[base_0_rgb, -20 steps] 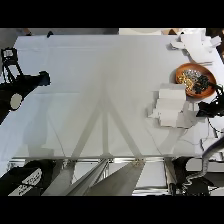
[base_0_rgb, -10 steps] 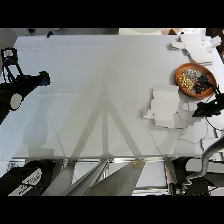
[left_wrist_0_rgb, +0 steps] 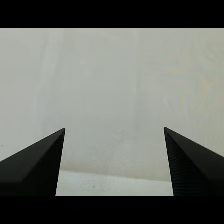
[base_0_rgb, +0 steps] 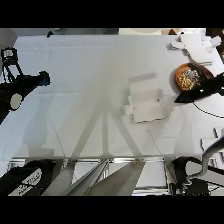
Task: Fold the box and place the chain.
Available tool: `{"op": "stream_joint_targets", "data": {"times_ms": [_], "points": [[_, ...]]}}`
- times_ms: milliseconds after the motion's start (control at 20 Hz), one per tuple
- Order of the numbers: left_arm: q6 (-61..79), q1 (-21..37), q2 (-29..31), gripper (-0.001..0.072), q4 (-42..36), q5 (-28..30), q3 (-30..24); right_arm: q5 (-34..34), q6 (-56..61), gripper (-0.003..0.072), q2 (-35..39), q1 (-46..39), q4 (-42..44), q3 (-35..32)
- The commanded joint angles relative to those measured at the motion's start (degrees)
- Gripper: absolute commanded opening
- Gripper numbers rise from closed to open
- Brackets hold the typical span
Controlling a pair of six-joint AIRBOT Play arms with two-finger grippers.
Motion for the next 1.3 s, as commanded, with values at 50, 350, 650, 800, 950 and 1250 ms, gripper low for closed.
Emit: {"op": "stream_joint_targets", "data": {"times_ms": [50, 350, 650, 800, 950, 1250], "points": [[0.02, 0.04, 0.02, 0.0697, 0.00, 0.02, 0.07, -7.28, -0.96, 0.0007, 2.78, 11.98, 7.78, -0.83], [0.02, 0.04, 0.02, 0.0697, 0.00, 0.02, 0.07, -25.14, -0.94, 0.0007, 2.89, 25.62, 16.02, -9.90], [0.02, 0.04, 0.02, 0.0697, 0.00, 0.02, 0.07, -47.87, -0.94, 0.0006, 2.89, 38.82, 25.38, -20.33], [0.02, 0.04, 0.02, 0.0697, 0.00, 0.02, 0.07, -56.87, -0.39, 0.0006, 2.86, 44.00, 29.11, -21.79], [0.02, 0.04, 0.02, 0.0697, 0.00, 0.02, 0.07, -66.79, 6.32, 0.0006, 2.89, 46.62, 29.05, -21.81], [0.02, 0.04, 0.02, 0.0697, 0.00, 0.02, 0.07, -70.84, 7.69, 0.0006, 2.86, 46.47, 25.77, -23.37]]}}
